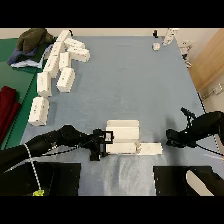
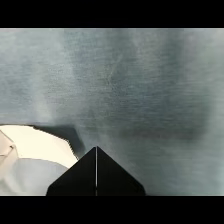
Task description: Fold the box.
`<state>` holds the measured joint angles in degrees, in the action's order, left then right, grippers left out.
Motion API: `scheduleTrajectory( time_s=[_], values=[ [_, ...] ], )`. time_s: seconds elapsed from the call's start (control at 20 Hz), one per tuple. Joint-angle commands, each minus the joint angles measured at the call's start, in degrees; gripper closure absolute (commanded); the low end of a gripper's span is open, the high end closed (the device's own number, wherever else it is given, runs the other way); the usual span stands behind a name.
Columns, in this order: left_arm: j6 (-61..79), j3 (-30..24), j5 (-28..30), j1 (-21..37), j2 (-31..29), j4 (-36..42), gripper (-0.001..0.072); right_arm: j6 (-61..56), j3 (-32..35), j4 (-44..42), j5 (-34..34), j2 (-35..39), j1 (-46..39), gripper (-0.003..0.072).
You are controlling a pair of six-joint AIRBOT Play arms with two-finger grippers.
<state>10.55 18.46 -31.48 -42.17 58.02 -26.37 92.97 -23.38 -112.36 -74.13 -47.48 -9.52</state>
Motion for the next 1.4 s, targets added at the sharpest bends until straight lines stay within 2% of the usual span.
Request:
scheduleTrajectory(
  time_s=[0.0,0.15,0.4,0.75,1.05,1.35],
  values=[
    [0.0,0.0,0.0,0.0,0.0,0.0,0.0241,4.9,3.7,-7.7,1.6,-3.1,-5.9,0.0685],
    [0.0,0.0,0.0,0.0,0.0,0.0,0.0241,7.1,5.2,-10.6,1.3,-3.3,-5.9,0.0685],
    [0.0,0.0,0.0,0.0,0.0,0.0,0.0241,10.7,5.6,-18.2,-2.8,-2.8,-5.8,0.0685],
    [0.0,0.0,0.0,0.0,0.0,0.0,0.0241,13.9,10.4,-23.8,1.4,-2.8,-5.7,0.0685],
    [0.0,0.0,0.0,0.0,0.0,0.0,0.0241,20.4,10.8,-32.9,-3.0,-2.6,-5.7,0.0684],
    [0.0,0.0,0.0,0.0,0.0,0.0,0.0241,19.8,10.7,-34.3,-2.7,1.1,2.4,0.0683]
  ],
)
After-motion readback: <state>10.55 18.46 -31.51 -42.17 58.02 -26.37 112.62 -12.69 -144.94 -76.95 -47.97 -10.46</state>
